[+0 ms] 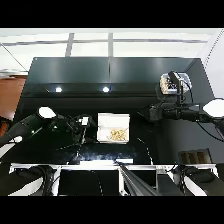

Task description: Fold the box and place the chain.

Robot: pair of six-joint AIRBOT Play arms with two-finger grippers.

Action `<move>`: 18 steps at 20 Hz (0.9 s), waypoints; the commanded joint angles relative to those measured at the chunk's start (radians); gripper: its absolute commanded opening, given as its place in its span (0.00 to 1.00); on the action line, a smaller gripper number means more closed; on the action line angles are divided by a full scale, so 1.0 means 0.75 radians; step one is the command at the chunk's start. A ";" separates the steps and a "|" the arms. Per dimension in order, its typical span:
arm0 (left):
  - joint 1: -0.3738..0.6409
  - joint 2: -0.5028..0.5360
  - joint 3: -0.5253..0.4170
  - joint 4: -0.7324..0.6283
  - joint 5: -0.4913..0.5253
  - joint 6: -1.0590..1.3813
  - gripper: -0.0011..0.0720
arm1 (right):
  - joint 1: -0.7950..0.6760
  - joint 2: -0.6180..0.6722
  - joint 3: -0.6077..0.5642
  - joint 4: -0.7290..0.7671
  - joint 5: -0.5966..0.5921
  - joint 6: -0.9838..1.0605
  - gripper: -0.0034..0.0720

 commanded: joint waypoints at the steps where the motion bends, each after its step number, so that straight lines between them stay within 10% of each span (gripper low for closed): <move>1: -0.002 0.009 0.001 0.000 0.009 -0.036 0.98 | 0.000 0.000 0.000 0.001 -0.001 0.003 0.84; 18: -0.042 0.005 0.000 0.071 0.043 -0.175 0.98 | 0.000 0.000 0.000 0.000 -0.001 0.003 0.84</move>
